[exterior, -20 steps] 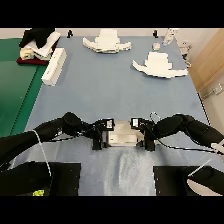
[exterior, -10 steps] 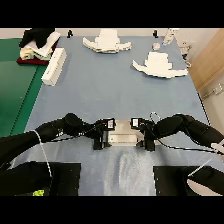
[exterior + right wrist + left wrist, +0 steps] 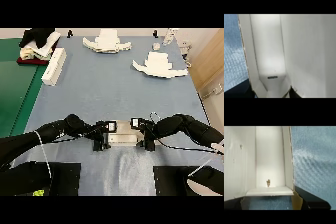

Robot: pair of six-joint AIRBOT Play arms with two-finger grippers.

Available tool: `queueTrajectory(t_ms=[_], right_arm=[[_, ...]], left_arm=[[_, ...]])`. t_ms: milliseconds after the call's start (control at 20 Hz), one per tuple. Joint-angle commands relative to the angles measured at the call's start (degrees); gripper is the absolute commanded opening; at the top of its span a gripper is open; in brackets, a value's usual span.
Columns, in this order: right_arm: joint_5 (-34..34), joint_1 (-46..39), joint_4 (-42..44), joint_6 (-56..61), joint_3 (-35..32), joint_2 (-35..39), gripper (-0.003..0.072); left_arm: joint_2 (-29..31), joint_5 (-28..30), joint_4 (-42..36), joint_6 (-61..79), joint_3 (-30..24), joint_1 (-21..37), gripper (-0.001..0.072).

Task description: Fold the box.

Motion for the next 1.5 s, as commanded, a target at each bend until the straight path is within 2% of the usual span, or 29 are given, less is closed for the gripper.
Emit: queueTrajectory(t_ms=[0, 100, 150, 200, 250, 1450], right_arm=[[0.0, 0.0, 0.0, 0.0, 0.0, 0.0, 0.0446], [0.0, 0.0, 0.0, 0.0, 0.0, 0.0, 0.0446], [0.0, 0.0, 0.0, 0.0, 0.0, 0.0, 0.0446], [0.0, 0.0, 0.0, 0.0, 0.0, 0.0, 0.0446], [0.0, 0.0, 0.0, 0.0, 0.0, 0.0, 0.0446], [0.8, 0.0, 0.1, 0.0, 0.0, 0.0, 0.0443]], left_arm=[[0.0, 0.0, 0.2, -0.4, 0.0, -0.1, 0.0696], [0.0, 0.1, 0.0, -0.5, 0.0, -0.1, 0.0695], [0.0, 0.1, 0.0, -0.6, 0.0, -0.1, 0.0616], [0.0, 0.0, 0.0, -0.6, 0.0, -0.1, 0.0485], [0.0, -0.1, 0.0, -0.6, 0.0, -0.1, 0.0462], [0.0, 0.0, 0.0, -1.5, 0.0, -0.1, 0.0462]])
